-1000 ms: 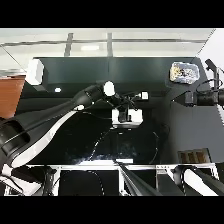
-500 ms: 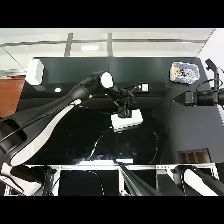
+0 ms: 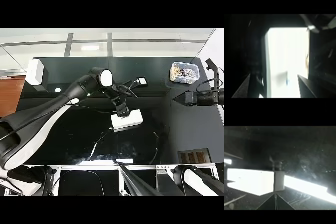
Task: Fold the box and place the chain.
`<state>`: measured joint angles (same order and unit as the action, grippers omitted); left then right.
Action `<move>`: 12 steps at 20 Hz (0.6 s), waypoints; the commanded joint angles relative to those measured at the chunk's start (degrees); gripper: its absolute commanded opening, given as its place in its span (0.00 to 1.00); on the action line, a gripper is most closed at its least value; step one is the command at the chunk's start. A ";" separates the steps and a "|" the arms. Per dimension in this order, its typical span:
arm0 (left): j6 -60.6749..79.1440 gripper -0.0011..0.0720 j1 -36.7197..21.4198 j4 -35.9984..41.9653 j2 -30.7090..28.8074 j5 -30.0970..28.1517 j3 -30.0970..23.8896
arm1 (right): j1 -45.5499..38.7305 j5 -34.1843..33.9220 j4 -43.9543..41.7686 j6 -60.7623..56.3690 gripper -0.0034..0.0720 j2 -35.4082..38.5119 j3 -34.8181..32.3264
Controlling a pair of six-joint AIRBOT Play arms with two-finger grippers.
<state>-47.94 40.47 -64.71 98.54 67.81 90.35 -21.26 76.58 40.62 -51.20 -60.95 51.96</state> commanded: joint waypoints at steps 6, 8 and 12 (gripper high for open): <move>-8.96 0.98 -1.88 1.51 -18.36 -18.91 -21.86 | -0.02 -0.87 0.00 0.02 0.06 0.02 -0.02; 1.33 0.99 1.62 1.31 -18.10 -25.14 -24.39 | -0.02 -1.33 0.02 0.02 0.06 0.02 -0.02; 5.18 0.99 6.56 -3.45 -13.81 -23.17 -23.85 | -0.02 -1.40 0.09 0.02 0.06 0.02 -0.02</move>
